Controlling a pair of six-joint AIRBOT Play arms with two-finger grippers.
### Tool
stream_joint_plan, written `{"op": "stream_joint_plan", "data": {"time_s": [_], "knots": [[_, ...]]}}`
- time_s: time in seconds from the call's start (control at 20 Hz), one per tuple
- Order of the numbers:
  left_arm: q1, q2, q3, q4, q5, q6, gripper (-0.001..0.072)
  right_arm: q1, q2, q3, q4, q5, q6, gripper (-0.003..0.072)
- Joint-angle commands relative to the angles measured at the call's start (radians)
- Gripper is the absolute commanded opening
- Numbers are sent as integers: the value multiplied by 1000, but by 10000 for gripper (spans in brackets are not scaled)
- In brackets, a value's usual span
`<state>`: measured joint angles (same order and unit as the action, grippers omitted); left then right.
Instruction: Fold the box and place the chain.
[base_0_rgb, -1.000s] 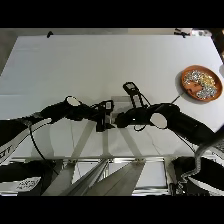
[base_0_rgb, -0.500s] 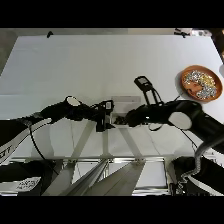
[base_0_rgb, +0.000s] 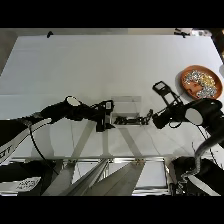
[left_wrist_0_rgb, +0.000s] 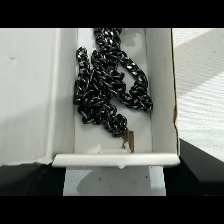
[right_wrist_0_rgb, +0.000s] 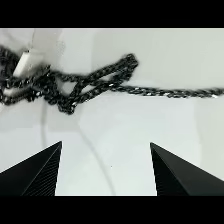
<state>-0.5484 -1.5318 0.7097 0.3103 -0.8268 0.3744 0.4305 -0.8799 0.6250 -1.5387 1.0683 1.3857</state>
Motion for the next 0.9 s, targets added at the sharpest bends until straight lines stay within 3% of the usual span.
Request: {"op": "stream_joint_plan", "data": {"time_s": [0.0,0.1,0.35,0.65,0.7,0.8,0.85], "knots": [[0,1,0,0,0,0,394,-18,-114,-57,77,-120,-323,632],[0,1,0,0,0,0,394,-18,-192,-58,77,-204,-348,707],[0,1,0,0,0,0,394,-18,-304,-58,98,-300,-348,707],[0,1,0,0,0,0,394,-18,-315,-58,167,-373,-346,700],[0,1,0,0,0,0,394,-18,-315,-58,167,-373,-341,662],[0,1,0,0,0,0,394,-18,-315,-58,179,-363,-330,478],[0,1,0,0,0,0,394,-18,-315,-58,179,-355,-319,448]]}}
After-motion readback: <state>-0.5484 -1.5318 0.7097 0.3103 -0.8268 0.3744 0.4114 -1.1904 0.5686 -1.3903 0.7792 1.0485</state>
